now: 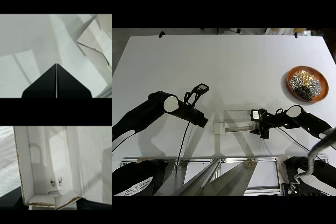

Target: Fold the box and place the chain.

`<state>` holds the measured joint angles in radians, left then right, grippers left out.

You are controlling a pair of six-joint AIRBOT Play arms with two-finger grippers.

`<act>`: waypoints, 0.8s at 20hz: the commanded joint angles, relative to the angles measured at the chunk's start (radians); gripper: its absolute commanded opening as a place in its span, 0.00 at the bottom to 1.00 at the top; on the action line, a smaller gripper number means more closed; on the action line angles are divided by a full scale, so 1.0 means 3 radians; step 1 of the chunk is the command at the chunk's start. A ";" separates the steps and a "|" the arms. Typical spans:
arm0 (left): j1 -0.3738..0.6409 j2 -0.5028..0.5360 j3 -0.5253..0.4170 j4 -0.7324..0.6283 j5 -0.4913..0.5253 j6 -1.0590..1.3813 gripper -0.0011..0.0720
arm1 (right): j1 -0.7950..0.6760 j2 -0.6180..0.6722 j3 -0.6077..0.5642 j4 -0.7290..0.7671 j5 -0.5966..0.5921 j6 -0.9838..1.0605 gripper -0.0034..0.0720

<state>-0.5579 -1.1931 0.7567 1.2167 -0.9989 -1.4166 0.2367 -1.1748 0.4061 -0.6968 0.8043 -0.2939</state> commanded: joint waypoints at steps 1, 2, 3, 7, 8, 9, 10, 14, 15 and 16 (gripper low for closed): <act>0.0045 -0.0234 -0.0022 -0.0346 0.0052 -0.0392 0.02 | 0.0000 0.0003 0.0000 0.0001 0.0001 0.0001 0.60; 0.0032 -0.0314 -0.0022 -0.0519 0.0066 -0.0392 0.02 | 0.0000 0.0003 0.0000 0.0003 0.0001 0.0001 0.60; 0.0001 -0.0398 -0.0022 -0.0683 0.0078 -0.0390 0.02 | 0.0000 0.0003 0.0000 0.0001 0.0000 0.0001 0.60; -0.0159 -0.0563 -0.0022 -0.0921 0.0175 -0.0389 0.02 | 0.0000 0.0003 0.0000 0.0001 0.0001 0.0001 0.60; -0.0184 -0.0582 -0.0022 -0.0959 0.0184 -0.0389 0.02 | 0.0000 0.0003 0.0000 0.0001 0.0001 0.0001 0.60; -0.0209 -0.0605 -0.0022 -0.0989 0.0188 -0.0389 0.02 | 0.0000 0.0003 0.0000 0.0001 0.0000 0.0001 0.60; -0.0234 -0.0624 -0.0022 -0.1002 0.0188 -0.0389 0.02 | 0.0000 0.0003 0.0000 0.0001 0.0001 0.0001 0.60; -0.0306 -0.0585 -0.0017 -0.1116 0.0238 -0.0389 0.02 | 0.0000 0.0003 0.0000 0.0001 0.0000 0.0001 0.60; -0.0308 -0.0552 -0.0017 -0.1167 0.0266 -0.0389 0.02 | 0.0000 0.0003 0.0000 0.0003 0.0001 0.0001 0.60; -0.0308 -0.0510 -0.0014 -0.1205 0.0280 -0.0389 0.02 | 0.0000 0.0003 0.0000 0.0001 0.0000 0.0001 0.60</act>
<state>-0.6418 -1.3628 0.7509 0.8986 -0.9340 -1.5333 0.2367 -1.1748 0.4061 -0.6964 0.8043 -0.2935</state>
